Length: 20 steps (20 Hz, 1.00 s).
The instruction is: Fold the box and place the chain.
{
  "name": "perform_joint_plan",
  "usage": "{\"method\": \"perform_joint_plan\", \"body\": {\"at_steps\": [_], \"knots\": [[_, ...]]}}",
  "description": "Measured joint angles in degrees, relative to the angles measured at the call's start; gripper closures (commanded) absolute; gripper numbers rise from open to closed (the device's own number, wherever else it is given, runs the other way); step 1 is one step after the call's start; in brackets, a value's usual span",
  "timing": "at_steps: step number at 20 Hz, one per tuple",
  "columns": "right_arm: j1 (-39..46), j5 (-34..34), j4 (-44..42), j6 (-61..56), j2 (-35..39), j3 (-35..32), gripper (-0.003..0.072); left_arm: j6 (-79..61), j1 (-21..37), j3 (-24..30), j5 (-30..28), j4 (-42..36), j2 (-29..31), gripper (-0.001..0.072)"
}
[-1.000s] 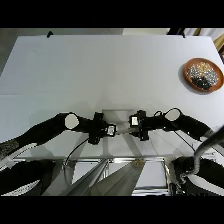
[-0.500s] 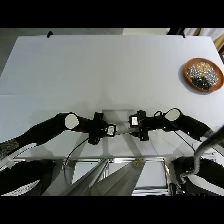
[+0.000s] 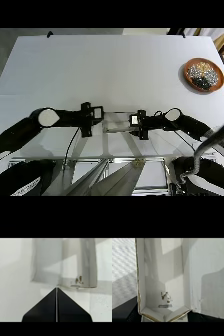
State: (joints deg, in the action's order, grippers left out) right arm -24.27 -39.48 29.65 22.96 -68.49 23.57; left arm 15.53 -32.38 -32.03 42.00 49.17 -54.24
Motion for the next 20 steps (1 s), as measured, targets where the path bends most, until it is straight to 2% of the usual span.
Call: {"method": "perform_joint_plan", "body": {"at_steps": [5,9,13,20], "knots": [[0.0,-0.09,0.04,0.02,-0.02,0.0,0.0302,26.71,10.86,0.02,8.17,7.15,9.03,0.0701],[0.0,-0.13,0.07,0.02,-0.02,0.0,0.0302,43.06,17.99,1.29,17.07,9.27,10.16,0.0702],[0.0,-0.15,0.07,0.02,0.0,0.0,0.0302,49.18,19.21,2.25,20.33,6.51,6.56,0.0702],[0.0,-0.15,0.07,0.04,0.0,0.0,0.0302,53.75,15.54,2.84,16.79,3.67,-6.36,0.0702]]}}
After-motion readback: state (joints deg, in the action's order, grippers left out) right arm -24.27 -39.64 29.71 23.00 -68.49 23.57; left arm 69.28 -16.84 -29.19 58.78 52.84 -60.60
